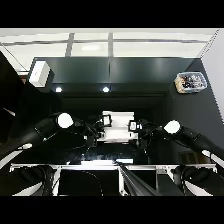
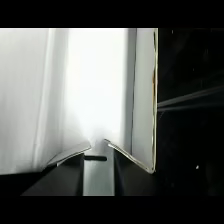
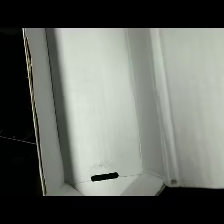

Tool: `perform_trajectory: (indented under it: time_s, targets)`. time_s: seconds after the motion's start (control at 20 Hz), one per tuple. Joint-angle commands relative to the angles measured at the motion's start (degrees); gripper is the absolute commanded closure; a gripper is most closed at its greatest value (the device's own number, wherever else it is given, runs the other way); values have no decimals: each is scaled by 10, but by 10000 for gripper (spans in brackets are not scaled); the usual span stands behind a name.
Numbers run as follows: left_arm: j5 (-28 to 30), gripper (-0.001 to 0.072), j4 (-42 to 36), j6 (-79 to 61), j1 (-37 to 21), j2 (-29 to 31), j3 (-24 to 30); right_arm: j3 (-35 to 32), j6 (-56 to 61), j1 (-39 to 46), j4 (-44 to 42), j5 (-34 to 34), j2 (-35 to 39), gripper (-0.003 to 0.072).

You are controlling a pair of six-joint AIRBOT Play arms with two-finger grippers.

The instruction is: Fold the box and place the chain.

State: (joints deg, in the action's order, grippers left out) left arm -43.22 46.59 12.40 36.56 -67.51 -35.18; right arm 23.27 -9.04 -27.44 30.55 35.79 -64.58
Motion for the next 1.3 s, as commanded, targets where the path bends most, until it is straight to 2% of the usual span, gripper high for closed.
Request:
perform_trajectory:
  time_s: [0.0, 0.1, 0.15, 0.2, 0.25, 0.3, 0.35, 0.4, 0.5, 0.7, 0.85, 1.0, 1.15, 1.2, 1.25]
  targets:
    - [4, 553, -48, 0, 0, -17, 0, 0, 0, -1, 0, 0, 0, 258]
    - [11, 550, -80, 0, 3, -31, 0, 0, 0, -1, 0, 0, 0, 258]
    - [16, 524, -86, 0, 5, -33, 0, 0, 0, -1, 0, 0, 0, 258]
    - [17, 419, -85, 0, 5, -33, 0, 0, 0, -1, 0, 0, 0, 258]
    - [12, 435, -81, 0, 2, -33, 0, 0, 0, -1, 0, 0, 0, 258]
    - [7, 567, -77, 0, 0, -32, 0, 0, 0, -1, 0, 0, 0, 258]
    - [7, 497, -77, 2, 0, -32, 0, 0, 0, -1, 0, 0, 0, 258]
    - [7, 386, -76, 14, 0, -32, 0, 0, 0, -1, 0, 0, 0, 258]
    - [-5, 674, -34, 42, -6, -24, -3, 0, 0, -1, 0, 0, 0, 258]
    - [-82, 687, 73, 176, -66, 45, -8, 0, 0, -1, 0, 0, 0, 258]
    - [-164, 687, 49, 249, -145, 114, -8, 0, 0, -1, 0, 0, 0, 258]
    - [-217, 686, 84, 336, -225, 147, -7, 0, 0, -1, 0, 0, 0, 258]
    - [-185, 687, 149, 638, -299, 134, 13, 0, 0, -1, 0, 0, 0, 258]
    - [-180, 686, 142, 706, -327, 123, 27, 0, 0, -1, 0, 0, 0, 258]
    - [-179, 684, 97, 709, -351, 108, 43, 0, 0, -1, 0, 0, 0, 258]
